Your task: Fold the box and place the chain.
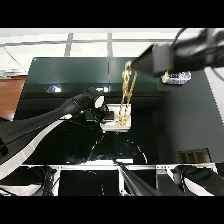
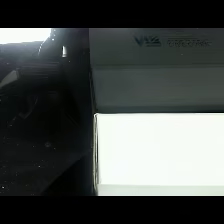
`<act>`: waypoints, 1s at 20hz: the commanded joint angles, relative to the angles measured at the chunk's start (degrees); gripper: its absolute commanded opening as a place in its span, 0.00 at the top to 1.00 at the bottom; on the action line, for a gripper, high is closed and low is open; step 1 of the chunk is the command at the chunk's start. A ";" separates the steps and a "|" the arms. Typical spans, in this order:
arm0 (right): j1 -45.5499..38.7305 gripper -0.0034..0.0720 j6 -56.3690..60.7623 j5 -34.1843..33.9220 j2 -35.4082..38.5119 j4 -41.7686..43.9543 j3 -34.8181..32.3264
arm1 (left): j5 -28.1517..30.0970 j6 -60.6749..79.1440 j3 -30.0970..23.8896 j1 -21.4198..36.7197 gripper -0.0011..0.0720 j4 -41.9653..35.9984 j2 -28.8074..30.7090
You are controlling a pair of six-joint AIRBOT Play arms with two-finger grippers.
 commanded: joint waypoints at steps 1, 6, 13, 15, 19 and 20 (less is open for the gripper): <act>1.20 0.93 2.54 2.73 -0.24 -10.36 -5.84 | 0.00 0.00 0.00 0.02 0.94 0.02 -0.02; 1.27 0.93 3.37 2.21 -0.26 -11.08 -15.02 | 0.00 0.00 0.00 0.04 0.94 0.04 -0.02; 3.96 0.93 2.69 -6.58 -0.66 -1.95 -23.69 | 0.02 0.00 0.00 0.04 0.94 0.04 -0.02; 4.94 0.93 2.69 -8.33 -1.42 -1.75 -24.00 | 0.00 0.00 0.00 0.04 0.94 0.04 -0.02; 6.21 0.93 2.71 -10.58 -4.63 -1.84 -24.00 | 0.00 0.00 0.00 0.04 0.94 0.02 -0.02; 6.60 0.93 2.73 -10.86 -5.81 -2.56 -24.00 | 0.00 0.00 0.00 0.04 0.94 0.04 -0.02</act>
